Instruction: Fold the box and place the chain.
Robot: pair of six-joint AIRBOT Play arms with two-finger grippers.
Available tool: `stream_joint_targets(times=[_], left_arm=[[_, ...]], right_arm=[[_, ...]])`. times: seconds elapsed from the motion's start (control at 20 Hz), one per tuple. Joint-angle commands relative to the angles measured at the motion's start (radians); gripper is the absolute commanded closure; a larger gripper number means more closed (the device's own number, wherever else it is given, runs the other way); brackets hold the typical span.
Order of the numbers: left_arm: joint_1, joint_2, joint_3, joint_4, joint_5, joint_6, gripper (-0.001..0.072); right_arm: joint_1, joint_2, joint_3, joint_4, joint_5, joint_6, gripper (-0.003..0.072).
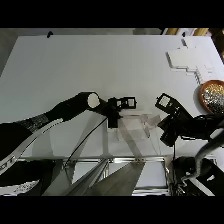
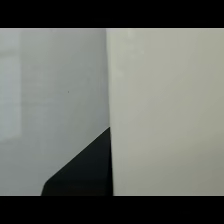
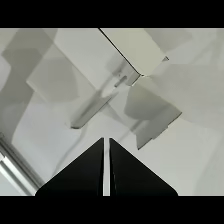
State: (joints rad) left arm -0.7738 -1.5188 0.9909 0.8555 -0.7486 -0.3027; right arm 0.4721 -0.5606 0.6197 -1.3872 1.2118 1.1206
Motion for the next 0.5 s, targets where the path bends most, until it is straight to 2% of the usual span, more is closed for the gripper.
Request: stream_joint_targets(times=[0.0, 0.45], left_arm=[[-0.001, -0.013, 0.0, -0.074, 0.001, 0.103, 0.0702], [0.002, -0.013, 0.0, -0.005, 0.004, 0.093, 0.0702]], right_arm=[[0.0, 0.0, 0.001, 0.0, -0.001, 0.0, 0.065], [0.0, 0.0, 0.001, 0.0, -0.023, 0.0, 0.065]])
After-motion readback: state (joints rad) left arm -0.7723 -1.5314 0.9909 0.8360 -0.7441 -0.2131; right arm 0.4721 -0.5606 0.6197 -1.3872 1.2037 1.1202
